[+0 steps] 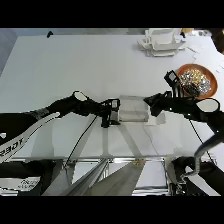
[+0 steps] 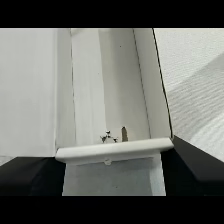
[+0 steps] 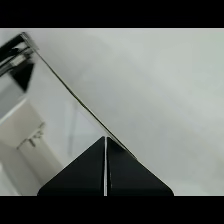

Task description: Fold the box and place the chain.

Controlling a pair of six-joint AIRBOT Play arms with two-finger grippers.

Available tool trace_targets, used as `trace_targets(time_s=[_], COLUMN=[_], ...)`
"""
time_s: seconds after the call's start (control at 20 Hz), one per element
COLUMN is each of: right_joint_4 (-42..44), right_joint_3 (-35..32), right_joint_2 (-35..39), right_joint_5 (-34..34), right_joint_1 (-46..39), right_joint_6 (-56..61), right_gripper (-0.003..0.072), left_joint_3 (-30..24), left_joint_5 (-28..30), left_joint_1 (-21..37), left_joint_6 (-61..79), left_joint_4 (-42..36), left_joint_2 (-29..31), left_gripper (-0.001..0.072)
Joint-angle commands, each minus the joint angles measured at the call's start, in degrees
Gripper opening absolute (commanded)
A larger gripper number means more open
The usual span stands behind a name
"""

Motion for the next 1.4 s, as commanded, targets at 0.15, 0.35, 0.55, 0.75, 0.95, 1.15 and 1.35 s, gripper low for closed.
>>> trace_targets(time_s=[0.15,0.35,0.55,0.75,0.95,1.15,1.35], right_joint_4=[-2.0,-4.1,-4.1,-5.7,-18.5,-36.0,-32.7], right_joint_3=[0.1,0.1,0.1,1.9,2.1,2.1,1.5], right_joint_2=[-9.6,-10.8,-8.3,1.8,9.0,7.1,2.6], right_joint_5=[-5.6,-4.0,3.9,7.3,12.3,12.8,11.6], right_joint_1=[0.2,0.2,-0.3,-2.7,-3.6,-3.1,-3.0], right_joint_6=[4.1,6.8,9.7,5.3,-3.0,-3.0,-9.4], right_gripper=[0.0021,0.0021,0.0021,0.0021,0.0020,0.0020,0.0308], left_joint_3=[0.0,0.0,0.0,0.0,0.0,0.0,0.0], left_joint_5=[0.0,0.0,0.0,0.0,0.0,0.0,0.0], left_joint_1=[0.0,0.0,0.0,0.0,0.0,0.0,0.0], left_joint_6=[0.0,0.0,0.0,0.0,0.0,0.0,0.0], left_joint_4=[0.0,0.0,0.0,0.0,0.0,0.0,0.0], left_joint_2=[0.0,0.0,0.0,0.0,0.0,0.0,0.0], left_gripper=[0.0085,0.0085,0.0085,0.0085,0.0085,0.0085,0.0085])
